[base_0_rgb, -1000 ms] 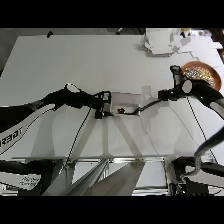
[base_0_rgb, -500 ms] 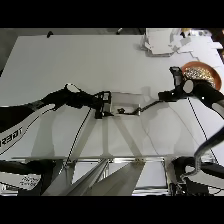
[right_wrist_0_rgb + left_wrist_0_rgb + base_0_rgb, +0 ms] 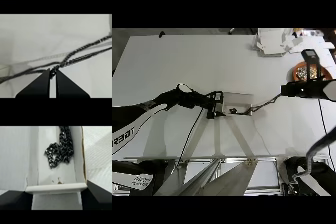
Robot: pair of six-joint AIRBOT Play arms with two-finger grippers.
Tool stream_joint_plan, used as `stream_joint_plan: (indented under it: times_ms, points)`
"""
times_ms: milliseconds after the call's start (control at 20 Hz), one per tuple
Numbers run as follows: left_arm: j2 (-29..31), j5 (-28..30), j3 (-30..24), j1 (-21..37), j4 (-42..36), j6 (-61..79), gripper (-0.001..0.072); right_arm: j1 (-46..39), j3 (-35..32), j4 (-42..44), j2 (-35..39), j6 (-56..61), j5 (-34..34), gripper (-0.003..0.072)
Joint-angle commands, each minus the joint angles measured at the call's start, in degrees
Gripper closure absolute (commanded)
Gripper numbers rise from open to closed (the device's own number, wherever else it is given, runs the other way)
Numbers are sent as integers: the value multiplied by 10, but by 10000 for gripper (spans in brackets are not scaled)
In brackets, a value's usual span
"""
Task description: Fold the box and place the chain.
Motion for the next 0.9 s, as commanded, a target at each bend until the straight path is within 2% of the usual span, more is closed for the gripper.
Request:
stream_joint_plan:
  times_ms: [0,250,450,650,850]
  points:
    - [0,0,0,0,0,0,501,55,0,83,91,-26,26,670]
    - [0,0,0,0,0,0,501,173,0,155,121,-26,-23,670]
    - [0,0,0,0,0,0,501,268,0,157,117,-23,-113,670]
    - [0,0,0,0,0,0,501,332,0,167,87,-23,-200,670]
    - [0,0,0,0,0,0,501,340,0,160,28,-23,-221,670]
